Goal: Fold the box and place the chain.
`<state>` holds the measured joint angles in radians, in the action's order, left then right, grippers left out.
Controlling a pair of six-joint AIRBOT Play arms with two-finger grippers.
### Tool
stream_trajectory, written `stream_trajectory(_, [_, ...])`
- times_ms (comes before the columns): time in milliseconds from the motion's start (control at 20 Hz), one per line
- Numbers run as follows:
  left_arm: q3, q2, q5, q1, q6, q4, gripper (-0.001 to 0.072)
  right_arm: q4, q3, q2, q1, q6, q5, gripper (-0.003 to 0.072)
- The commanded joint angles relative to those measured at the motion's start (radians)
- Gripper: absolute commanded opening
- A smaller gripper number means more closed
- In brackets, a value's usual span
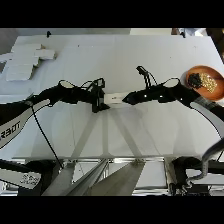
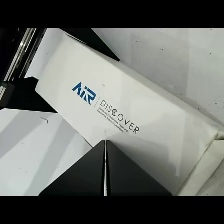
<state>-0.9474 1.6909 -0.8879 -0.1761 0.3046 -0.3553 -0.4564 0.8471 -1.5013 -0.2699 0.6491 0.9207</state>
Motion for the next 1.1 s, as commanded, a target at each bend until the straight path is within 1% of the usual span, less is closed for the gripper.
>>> stream_trajectory(0, [0.000, 0.000, 0.001, 0.000, -0.002, 0.003, 0.0479, -0.017, -0.001, 0.002, -0.001, 0.008, 0.019, 0.0015])
stream_trajectory(150, [0.000, 0.000, 0.001, 0.000, -0.002, 0.003, 0.0479, -0.018, 0.000, 0.047, -0.001, 0.007, 0.020, 0.0016])
stream_trajectory(250, [0.000, 0.000, 0.001, 0.000, -0.002, 0.003, 0.0479, -0.016, 0.000, 0.123, -0.001, 0.007, -0.005, 0.0017])
stream_trajectory(400, [0.000, 0.000, 0.001, 0.000, -0.002, 0.003, 0.0479, -0.019, 0.000, 0.288, -0.001, 0.007, -0.074, 0.0017])
stream_trajectory(550, [0.000, 0.000, 0.001, 0.000, -0.002, 0.003, 0.0479, -0.085, 0.000, 0.457, 0.018, 0.019, -0.159, 0.0017])
stream_trajectory(650, [0.000, 0.000, 0.001, 0.000, -0.003, 0.003, 0.0479, -0.207, 0.001, 0.547, 0.060, 0.129, -0.211, 0.0017])
stream_trajectory(750, [0.000, 0.000, 0.001, 0.000, -0.002, 0.003, 0.0479, -0.398, 0.001, 0.603, 0.117, 0.269, -0.226, 0.0017])
stream_trajectory(800, [0.000, 0.000, 0.001, 0.000, -0.002, 0.003, 0.0479, -0.523, 0.001, 0.623, 0.152, 0.366, -0.221, 0.0017])
stream_trajectory(900, [0.000, 0.000, 0.001, 0.000, -0.002, 0.003, 0.0479, -0.747, 0.001, 0.636, 0.221, 0.532, -0.181, 0.0017])
stream_trajectory(1000, [0.000, 0.000, 0.001, 0.000, -0.002, 0.003, 0.0479, -0.883, 0.001, 0.634, 0.278, 0.588, -0.112, 0.0017])
stream_trajectory(1050, [0.000, 0.000, 0.001, 0.000, -0.002, 0.003, 0.0479, -0.913, 0.001, 0.634, 0.298, 0.588, -0.092, 0.0017])
